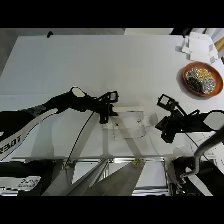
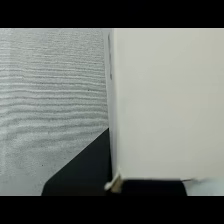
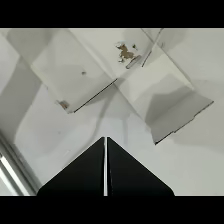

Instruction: Fold the box and place the chain.

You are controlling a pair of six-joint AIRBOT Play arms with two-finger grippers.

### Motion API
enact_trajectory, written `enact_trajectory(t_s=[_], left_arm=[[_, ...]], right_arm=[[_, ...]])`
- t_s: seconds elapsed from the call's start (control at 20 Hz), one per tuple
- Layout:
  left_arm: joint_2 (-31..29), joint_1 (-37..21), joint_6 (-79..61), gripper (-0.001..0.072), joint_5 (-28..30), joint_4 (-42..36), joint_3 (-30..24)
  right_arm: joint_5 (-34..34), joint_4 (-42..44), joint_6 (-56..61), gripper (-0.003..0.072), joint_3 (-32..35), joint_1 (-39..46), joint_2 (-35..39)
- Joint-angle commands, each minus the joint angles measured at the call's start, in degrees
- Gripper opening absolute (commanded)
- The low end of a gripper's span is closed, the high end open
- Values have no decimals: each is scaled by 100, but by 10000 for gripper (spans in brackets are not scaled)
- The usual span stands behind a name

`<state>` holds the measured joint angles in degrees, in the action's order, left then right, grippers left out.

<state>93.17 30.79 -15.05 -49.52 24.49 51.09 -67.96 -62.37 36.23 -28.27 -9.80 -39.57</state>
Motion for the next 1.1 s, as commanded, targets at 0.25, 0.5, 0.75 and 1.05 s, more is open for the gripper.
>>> enact_trajectory(t_s=[0.25,0.5,0.75,1.05], left_arm=[[0,2,0,11,0,-2,-2],[-2,2,0,11,-22,-2,-2],[-2,2,0,11,-22,-2,-2],[-2,2,0,11,-26,-2,-2]], right_arm=[[2,20,-1849,545,90,-1019,-343],[1628,59,-1893,699,872,-1436,-319],[3110,-85,-1989,698,1370,-2173,-175],[3620,-402,-2024,690,1596,-2240,-175]])
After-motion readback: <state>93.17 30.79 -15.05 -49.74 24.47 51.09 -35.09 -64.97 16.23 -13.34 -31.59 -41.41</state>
